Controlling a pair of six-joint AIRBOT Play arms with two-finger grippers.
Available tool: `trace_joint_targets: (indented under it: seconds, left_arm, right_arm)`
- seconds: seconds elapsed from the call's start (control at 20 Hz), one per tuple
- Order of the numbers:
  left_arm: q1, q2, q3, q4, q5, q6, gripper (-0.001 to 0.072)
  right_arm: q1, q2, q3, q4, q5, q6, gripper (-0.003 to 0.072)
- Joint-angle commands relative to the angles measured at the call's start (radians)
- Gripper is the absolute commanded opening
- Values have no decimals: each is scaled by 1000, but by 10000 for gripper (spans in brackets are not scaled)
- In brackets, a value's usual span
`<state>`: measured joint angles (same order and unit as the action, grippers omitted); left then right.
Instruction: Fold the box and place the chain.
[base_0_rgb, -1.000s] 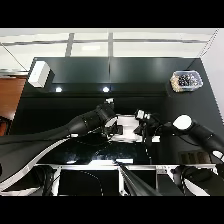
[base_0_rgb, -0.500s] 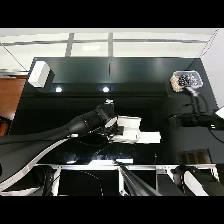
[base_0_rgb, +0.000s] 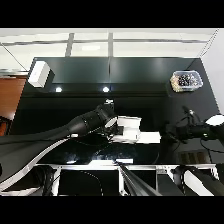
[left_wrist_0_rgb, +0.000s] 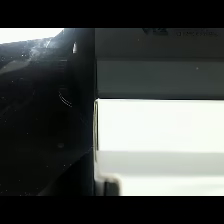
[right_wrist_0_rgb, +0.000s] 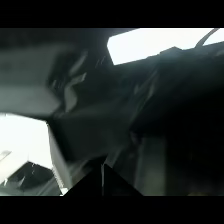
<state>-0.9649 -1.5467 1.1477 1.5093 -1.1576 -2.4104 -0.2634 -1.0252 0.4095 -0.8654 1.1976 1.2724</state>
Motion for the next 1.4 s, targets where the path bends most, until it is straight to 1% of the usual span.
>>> trace_joint_targets:
  seconds: [0.0, 0.1, 0.15, 0.25, 0.3, 0.35, 0.4, 0.45, 0.5, 0.65, 0.8, 1.0, 1.1, 1.2, 1.35]
  left_arm:
    - [0, 0, 0, 1, 1, 1, 27]
    - [0, 0, 0, 1, 1, 1, 27]
    - [0, 0, 0, 1, 1, 1, 27]
    - [0, 0, 0, 1, 1, 1, 27]
    - [1, 0, 0, 1, 1, 1, 27]
    - [0, 0, 0, 1, 1, 1, 27]
    - [1, 0, 0, 1, 1, 1, 27]
    - [0, 0, 0, 1, 1, 1, 27]
    - [0, 0, 0, 1, 0, 1, 27]
    - [1, 0, 0, 1, 0, 1, 27]
    - [1, 0, 0, 1, 0, 1, 27]
    - [1, 0, 0, 1, 0, 1, 27]
    - [1, 0, 0, 1, 0, 1, 27]
    - [1, 0, 0, 1, 0, 1, 27]
    - [1, 0, 0, 1, 0, 1, 27]
  right_arm:
    - [114, -60, -19, 98, 1, -18, 16]
    - [163, -77, -19, 174, -33, -57, 16]
    - [174, -80, -17, 229, -32, -105, 16]
    - [176, -80, -3, 312, 3, -207, 17]
    - [176, -80, 13, 328, 27, -249, 18]
    - [176, -80, 31, 333, 53, -278, 66]
    - [176, -80, 43, 334, 65, -283, 347]
    - [176, -80, 53, 334, 68, -283, 556]
    - [177, -80, 60, 334, 67, -283, 583]
    - [232, -80, 64, 337, 37, -282, 583]
    - [321, -80, 64, 336, -43, -271, 582]
    - [441, -80, 80, 301, -154, -185, 571]
    - [518, -80, 122, 215, -212, -74, 571]
    - [594, -80, 171, 92, -257, 104, 571]
    - [721, -80, 245, -117, -282, 382, 561]
